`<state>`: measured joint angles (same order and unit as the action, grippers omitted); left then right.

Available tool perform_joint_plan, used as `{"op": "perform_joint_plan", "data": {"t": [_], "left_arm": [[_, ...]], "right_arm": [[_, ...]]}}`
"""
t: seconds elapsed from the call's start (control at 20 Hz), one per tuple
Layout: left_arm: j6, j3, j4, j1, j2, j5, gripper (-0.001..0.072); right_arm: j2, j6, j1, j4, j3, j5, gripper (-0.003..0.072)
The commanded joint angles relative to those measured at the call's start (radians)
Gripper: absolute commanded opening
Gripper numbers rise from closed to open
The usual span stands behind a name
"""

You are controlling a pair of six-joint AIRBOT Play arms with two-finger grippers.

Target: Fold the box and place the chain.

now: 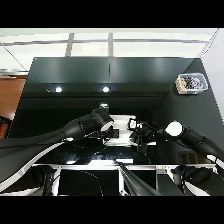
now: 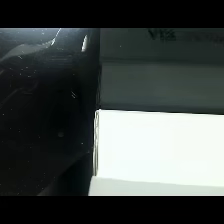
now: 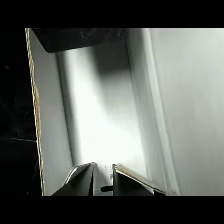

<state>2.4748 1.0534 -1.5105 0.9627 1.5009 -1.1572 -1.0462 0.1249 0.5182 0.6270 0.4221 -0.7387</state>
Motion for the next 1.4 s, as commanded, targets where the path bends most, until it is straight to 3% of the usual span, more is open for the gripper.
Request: {"op": "perform_joint_plan", "data": {"t": [0.0,0.05,0.1,0.2,0.3,0.4,0.5,0.65,0.85,1.15,1.35], "left_arm": [[0.000,0.000,0.000,0.000,0.000,0.001,0.0028],[0.000,0.000,0.000,0.000,0.000,0.000,0.0028],[0.000,0.000,0.000,0.000,0.000,0.000,0.0028],[0.000,0.000,0.000,0.000,0.000,0.001,0.0028],[0.000,0.000,0.002,0.000,0.000,0.001,0.0028],[0.000,0.000,0.002,0.000,0.000,0.000,0.0028],[0.000,0.000,0.002,0.000,0.000,0.001,0.0028],[0.000,0.000,0.004,0.000,0.000,0.001,0.0028],[0.000,0.000,0.004,0.000,0.000,0.002,0.0028],[0.000,0.000,0.004,0.000,0.000,0.002,0.0029],[0.000,0.000,0.004,0.000,0.000,0.001,0.0028]], "right_arm": [[-0.001,0.011,0.000,-0.009,0.000,0.021,0.0306],[-0.001,0.011,0.000,-0.005,0.000,0.021,0.0076],[0.000,0.019,-0.001,-0.002,0.000,0.021,0.0017],[0.011,0.143,-0.007,0.045,0.004,0.014,0.0017],[0.047,0.385,-0.059,0.179,0.028,-0.064,0.0017],[0.088,0.573,-0.171,0.327,0.053,-0.179,0.0018],[0.100,0.854,-0.355,0.435,0.053,-0.200,0.0018],[0.100,1.137,-0.648,0.328,0.029,-0.220,0.0018],[0.073,1.139,-0.773,0.237,-0.018,-0.325,0.0017],[-0.060,0.962,-0.730,0.113,-0.054,-0.487,0.0017],[-0.112,0.846,-0.650,-0.029,-0.053,-0.486,0.0017]]}}
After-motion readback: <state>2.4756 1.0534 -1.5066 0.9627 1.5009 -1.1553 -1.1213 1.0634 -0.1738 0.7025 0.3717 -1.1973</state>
